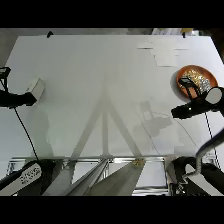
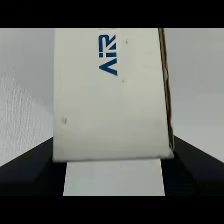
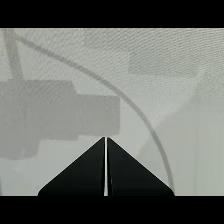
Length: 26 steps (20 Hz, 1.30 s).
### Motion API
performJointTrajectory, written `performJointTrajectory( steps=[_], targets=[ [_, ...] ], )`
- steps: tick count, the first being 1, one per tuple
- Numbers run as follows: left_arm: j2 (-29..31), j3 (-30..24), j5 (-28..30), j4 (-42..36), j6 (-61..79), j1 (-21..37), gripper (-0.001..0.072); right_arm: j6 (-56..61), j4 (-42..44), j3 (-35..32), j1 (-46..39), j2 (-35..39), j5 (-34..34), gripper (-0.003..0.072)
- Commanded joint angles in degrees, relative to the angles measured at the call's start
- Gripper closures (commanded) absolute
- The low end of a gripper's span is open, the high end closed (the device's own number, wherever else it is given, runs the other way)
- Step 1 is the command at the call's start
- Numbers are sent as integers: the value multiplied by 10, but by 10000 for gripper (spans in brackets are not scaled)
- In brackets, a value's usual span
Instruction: Fold the box and place the chain.
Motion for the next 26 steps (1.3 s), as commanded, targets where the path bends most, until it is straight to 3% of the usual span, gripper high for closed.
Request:
performJointTrajectory(
  steps=[1,2,5,10,20,26],
  targets=[
    [-24,0,-36,30,-36,7,539,0,0,0,0,0,0,667],
    [-28,0,-48,30,-36,7,498,0,0,0,0,0,0,667],
    [-28,0,-59,43,-62,7,22,0,0,0,0,0,0,667],
    [30,0,-63,53,-89,6,18,0,0,0,0,0,0,667],
    [257,0,-113,23,-90,6,20,0,0,0,0,0,0,667],
    [284,0,-132,-10,-89,6,20,0,0,0,0,0,0,667]
  ],
)
